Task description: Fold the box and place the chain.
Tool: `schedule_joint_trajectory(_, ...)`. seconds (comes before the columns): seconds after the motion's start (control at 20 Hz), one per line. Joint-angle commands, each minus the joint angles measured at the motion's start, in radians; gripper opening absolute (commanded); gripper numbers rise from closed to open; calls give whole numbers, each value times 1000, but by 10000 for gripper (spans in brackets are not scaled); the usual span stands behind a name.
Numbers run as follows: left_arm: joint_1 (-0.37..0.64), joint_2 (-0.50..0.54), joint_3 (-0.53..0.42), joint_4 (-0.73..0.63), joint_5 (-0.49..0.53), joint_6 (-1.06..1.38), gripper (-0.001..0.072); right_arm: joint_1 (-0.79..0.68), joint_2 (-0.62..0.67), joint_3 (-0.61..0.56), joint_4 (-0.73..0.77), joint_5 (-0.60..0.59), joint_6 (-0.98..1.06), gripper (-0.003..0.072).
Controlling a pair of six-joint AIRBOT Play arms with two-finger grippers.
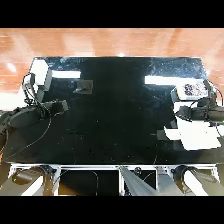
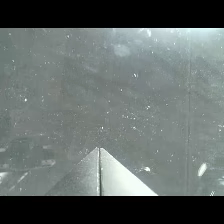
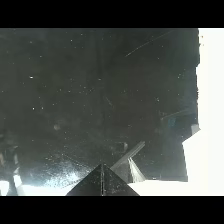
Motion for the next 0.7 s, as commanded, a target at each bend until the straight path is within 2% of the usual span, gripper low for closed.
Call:
schedule_joint_trajectory(0.0,-1,0,1,0,-31,0,19,0,-1,1,0,0,0,19)
schedule_joint_trajectory(0.1,-1,0,1,0,-47,0,19,0,-1,1,1,-10,0,19)
schedule_joint_trajectory(0.3,-1,-1,1,1,-57,0,19,0,-1,0,-9,-118,0,19)
schedule_joint_trajectory(0.45,-1,-1,1,0,-127,0,32,0,-1,0,0,-106,0,19)
schedule_joint_trajectory(0.5,-1,-2,1,0,-139,0,191,0,-1,0,0,-102,0,19)
schedule_joint_trajectory(0.55,-1,-2,1,-4,-138,0,420,0,-1,0,-3,-101,1,19)
schedule_joint_trajectory(0.6,-2,-6,1,-5,-135,0,585,0,-1,0,-2,-98,2,19)
schedule_joint_trajectory(0.65,-2,-11,1,-9,-125,0,610,0,-1,0,5,-98,4,20)
